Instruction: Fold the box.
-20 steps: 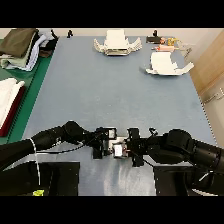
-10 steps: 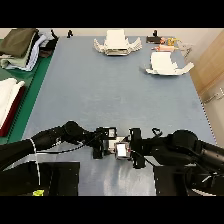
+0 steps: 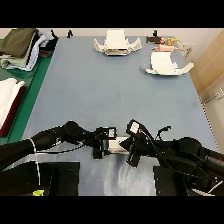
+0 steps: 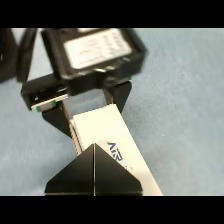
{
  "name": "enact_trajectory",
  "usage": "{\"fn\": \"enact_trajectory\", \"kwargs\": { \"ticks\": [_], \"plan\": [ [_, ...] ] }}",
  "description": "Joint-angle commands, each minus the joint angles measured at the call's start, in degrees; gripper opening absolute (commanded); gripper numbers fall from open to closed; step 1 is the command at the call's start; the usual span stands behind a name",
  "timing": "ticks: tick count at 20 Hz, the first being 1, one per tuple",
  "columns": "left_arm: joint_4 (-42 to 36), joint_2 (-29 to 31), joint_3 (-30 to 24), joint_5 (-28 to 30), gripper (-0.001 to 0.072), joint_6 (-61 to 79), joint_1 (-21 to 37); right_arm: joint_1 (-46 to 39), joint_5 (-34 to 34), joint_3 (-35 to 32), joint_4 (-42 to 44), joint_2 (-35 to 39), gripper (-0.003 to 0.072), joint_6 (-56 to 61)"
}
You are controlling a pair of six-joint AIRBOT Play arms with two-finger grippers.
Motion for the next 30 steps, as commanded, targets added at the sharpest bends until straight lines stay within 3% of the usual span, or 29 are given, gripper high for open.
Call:
{"fn": "enact_trajectory", "kwargs": {
  "ticks": [1,13,30],
  "plan": [
    [0.0,0.0,0.0,0.0,0.0597,0.0,0.0,0.1,10.8,-4.7,5.5,0.2,0.0002,6.4],
    [0.0,0.0,0.0,0.0,0.0597,0.0,0.0,4.6,14.0,-7.5,5.3,-5.2,0.0002,6.2],
    [0.0,0.0,0.0,0.0,0.0598,0.0,0.0,5.3,16.8,-9.4,5.2,-5.2,0.0002,7.7]
  ]
}}
